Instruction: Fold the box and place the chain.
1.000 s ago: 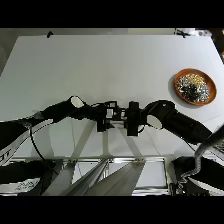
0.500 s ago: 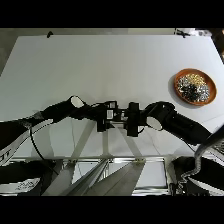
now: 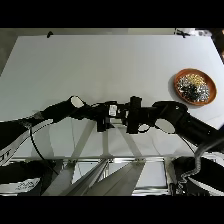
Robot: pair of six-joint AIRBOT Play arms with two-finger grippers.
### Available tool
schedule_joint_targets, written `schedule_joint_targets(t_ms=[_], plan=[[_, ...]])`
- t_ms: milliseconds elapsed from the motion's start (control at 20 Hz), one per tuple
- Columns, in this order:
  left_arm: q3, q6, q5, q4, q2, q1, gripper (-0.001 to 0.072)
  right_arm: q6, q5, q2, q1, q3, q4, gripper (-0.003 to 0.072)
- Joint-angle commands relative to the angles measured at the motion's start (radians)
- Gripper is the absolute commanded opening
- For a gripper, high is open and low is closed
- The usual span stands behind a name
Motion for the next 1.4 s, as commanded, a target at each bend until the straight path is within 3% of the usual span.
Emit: schedule_joint_targets(t_ms=[0,200,450,1350], plan=[[0.000,0.000,0.000,0.000,0.001,0.000,0.0393,0.083,0.017,0.026,-0.028,-0.012,0.145,0.0006],[0.000,0.000,0.000,0.000,0.001,0.000,0.0393,-0.008,-0.119,0.026,-0.087,-0.160,0.446,0.0005],[0.000,0.000,0.000,0.000,0.001,0.000,0.0393,-0.056,-0.312,0.026,-0.088,-0.248,0.571,0.0004],[0.000,0.000,0.000,0.000,0.001,0.000,0.0393,-0.057,-0.282,-0.052,-0.080,-0.340,0.607,0.0002]])
